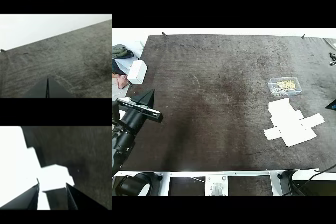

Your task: Fold the box and place the chain.

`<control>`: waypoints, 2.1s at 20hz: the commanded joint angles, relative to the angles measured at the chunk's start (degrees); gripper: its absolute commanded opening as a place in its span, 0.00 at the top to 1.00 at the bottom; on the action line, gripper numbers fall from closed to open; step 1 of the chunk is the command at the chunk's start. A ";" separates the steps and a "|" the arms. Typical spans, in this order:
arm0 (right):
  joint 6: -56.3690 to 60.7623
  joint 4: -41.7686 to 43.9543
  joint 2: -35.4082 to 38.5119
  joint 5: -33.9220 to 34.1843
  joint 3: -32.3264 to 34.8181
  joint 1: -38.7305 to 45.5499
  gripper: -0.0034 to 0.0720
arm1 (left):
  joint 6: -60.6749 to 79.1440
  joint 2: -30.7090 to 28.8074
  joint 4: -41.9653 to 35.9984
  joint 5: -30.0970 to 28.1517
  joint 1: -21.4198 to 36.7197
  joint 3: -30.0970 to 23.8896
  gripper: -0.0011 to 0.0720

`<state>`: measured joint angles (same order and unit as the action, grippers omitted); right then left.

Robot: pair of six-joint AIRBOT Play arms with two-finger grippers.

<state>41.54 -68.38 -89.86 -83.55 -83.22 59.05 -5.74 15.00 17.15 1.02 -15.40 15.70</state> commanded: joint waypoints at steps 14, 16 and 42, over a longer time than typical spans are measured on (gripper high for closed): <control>-7.48 -4.20 -16.70 -9.33 -5.55 -2.73 0.43 | 0.00 -0.04 0.02 0.00 -0.02 -0.04 0.97; -7.50 -3.93 -17.92 -11.08 -5.55 -2.73 0.45 | 0.00 -0.04 0.02 0.00 -0.02 -0.04 0.97; -23.80 39.04 -4.02 -6.78 30.27 -14.03 0.98 | 0.00 -0.04 0.02 -0.02 -0.02 -0.04 0.97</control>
<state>20.23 -40.93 -97.93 -97.84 -61.84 50.00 -5.74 15.00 17.17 1.02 -15.40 15.70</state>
